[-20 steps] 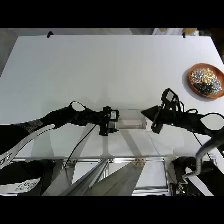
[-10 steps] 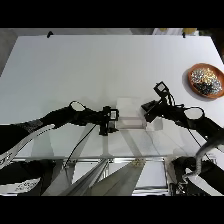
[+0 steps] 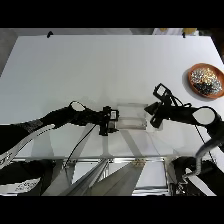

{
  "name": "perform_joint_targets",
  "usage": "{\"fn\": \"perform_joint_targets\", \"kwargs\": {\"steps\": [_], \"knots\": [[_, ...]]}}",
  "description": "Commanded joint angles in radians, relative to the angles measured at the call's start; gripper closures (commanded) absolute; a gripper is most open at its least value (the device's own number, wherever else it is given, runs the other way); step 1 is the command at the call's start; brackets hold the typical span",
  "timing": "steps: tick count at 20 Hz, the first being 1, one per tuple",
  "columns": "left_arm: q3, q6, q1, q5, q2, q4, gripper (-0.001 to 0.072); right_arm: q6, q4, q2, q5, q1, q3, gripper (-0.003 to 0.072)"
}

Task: Fold the box and place the chain.

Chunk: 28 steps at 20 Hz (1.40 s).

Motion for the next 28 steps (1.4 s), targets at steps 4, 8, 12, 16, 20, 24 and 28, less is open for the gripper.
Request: {"fn": "perform_joint_targets", "kwargs": {"steps": [4,8,12,16,20,24,28], "knots": [[0.0,-0.001,0.0,-0.003,0.0,0.0,0.0691,-0.177,-0.285,0.041,0.193,-0.02,0.006,0.0662],[0.0,-0.001,0.0,-0.003,0.0,0.0,0.0691,-0.331,-0.208,-0.057,0.191,0.005,0.001,0.0554],[0.0,-0.001,0.0,-0.004,0.0,0.0,0.0691,-0.395,-0.183,-0.158,0.181,0.007,0.001,0.0568],[0.0,-0.001,0.0,-0.003,0.0,0.0,0.0691,-0.507,-0.062,-0.219,0.154,0.007,0.001,0.0568],[0.0,-0.001,0.0,-0.003,0.0,0.0,0.0691,-0.565,0.039,-0.268,0.119,0.007,0.001,0.0577],[0.0,-0.001,0.0,-0.003,0.0,0.0,0.0691,-0.611,0.138,-0.291,0.119,0.007,0.001,0.0611],[0.0,-0.001,0.0,-0.003,0.0,0.0,0.0691,-0.612,0.203,-0.313,0.119,0.007,0.001,0.0601]]}}
